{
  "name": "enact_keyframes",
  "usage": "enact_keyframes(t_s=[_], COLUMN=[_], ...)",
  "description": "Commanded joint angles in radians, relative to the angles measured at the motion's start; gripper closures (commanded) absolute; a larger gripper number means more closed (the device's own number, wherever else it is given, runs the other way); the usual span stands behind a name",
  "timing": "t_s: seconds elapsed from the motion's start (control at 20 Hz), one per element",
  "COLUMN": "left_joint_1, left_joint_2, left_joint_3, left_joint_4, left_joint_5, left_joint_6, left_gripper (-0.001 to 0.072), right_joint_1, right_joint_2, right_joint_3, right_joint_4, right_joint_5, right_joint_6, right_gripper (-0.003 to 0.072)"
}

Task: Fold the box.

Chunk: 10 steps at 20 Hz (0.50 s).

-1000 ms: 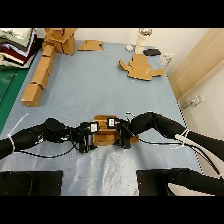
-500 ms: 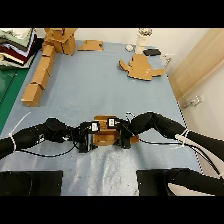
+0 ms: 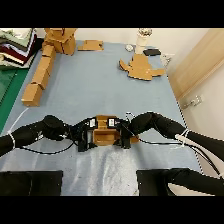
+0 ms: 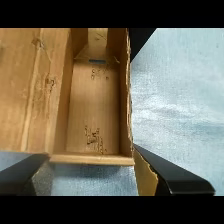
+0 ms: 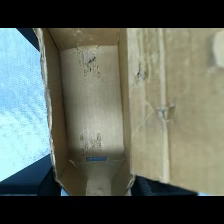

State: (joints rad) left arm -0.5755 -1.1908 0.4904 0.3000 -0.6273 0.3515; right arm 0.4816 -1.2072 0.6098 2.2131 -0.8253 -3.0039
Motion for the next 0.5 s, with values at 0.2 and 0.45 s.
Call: enact_keyframes(t_s=[0.2, 0.45], left_joint_1=[0.01, 0.004], left_joint_2=[-0.035, -0.035], left_joint_3=[0.036, 0.037], left_joint_4=[0.042, 0.098], left_joint_5=[-0.024, -0.05], left_joint_6=[0.004, 0.003], left_gripper=[0.0018, 0.0018], right_joint_1=[0.0, 0.0], right_joint_2=[-0.001, -0.001], right_joint_3=[0.0, 0.0], right_joint_4=[0.0, 0.0], right_joint_5=[0.0, 0.0], right_joint_6=[0.0, 0.0], right_gripper=[0.0285, 0.0285])
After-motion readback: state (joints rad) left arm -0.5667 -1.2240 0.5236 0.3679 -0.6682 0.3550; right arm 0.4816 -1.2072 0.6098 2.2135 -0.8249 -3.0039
